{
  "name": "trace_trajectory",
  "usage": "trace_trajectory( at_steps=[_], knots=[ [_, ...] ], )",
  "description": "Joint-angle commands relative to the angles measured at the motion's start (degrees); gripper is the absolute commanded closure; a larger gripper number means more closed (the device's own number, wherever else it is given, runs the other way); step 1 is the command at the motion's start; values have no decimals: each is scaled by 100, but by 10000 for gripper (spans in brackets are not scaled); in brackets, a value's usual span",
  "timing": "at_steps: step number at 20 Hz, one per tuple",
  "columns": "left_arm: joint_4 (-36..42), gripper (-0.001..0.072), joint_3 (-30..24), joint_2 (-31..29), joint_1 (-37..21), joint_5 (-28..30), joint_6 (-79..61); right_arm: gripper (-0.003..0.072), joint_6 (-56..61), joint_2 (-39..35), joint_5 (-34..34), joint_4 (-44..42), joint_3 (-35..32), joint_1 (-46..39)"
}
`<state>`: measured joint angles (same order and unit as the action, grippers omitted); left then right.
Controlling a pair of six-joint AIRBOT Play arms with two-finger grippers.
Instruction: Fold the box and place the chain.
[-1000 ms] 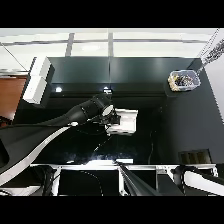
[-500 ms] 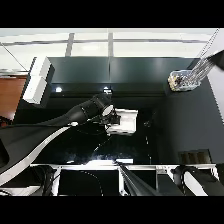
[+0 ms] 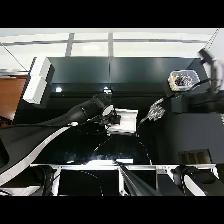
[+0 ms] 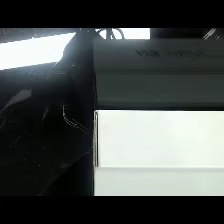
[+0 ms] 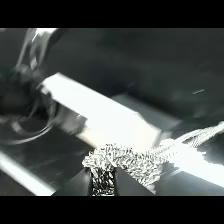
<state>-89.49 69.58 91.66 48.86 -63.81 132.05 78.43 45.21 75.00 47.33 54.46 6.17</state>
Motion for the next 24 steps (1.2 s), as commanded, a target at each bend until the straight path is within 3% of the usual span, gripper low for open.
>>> trace_trajectory(
  at_steps=[1, 5, 13, 14, 15, 18, 20, 22, 24],
  knots=[
    [-2, 680, 4, -4, -2, 31, -2, 684, -7, 142, -612, -400, -566, 638],
    [-2, 680, 4, -4, -2, 31, 0, 684, -13, 610, -1294, -474, -640, 1182],
    [-4, 679, 4, -4, -4, 33, 0, 673, -111, 1394, -1648, -420, -640, 1622],
    [-2, 680, 4, -4, -4, 31, -2, 546, -111, 1399, -1714, -343, -640, 1617],
    [-4, 679, 4, -4, -4, 31, -2, 357, -111, 1388, -1661, -332, -638, 1541],
    [-2, 680, 4, -4, -4, 31, -2, 346, -507, 1106, -1023, -247, -621, 791],
    [-4, 679, 4, -4, -4, 28, 0, 346, -680, 623, -931, 426, -660, 94],
    [-4, 680, 4, -4, -4, 33, -2, 346, -1294, 33, -1248, 772, -1154, -372],
    [-4, 680, 4, -4, -4, 33, -2, 346, -2253, -350, -1858, 374, -2061, -450]
  ],
)
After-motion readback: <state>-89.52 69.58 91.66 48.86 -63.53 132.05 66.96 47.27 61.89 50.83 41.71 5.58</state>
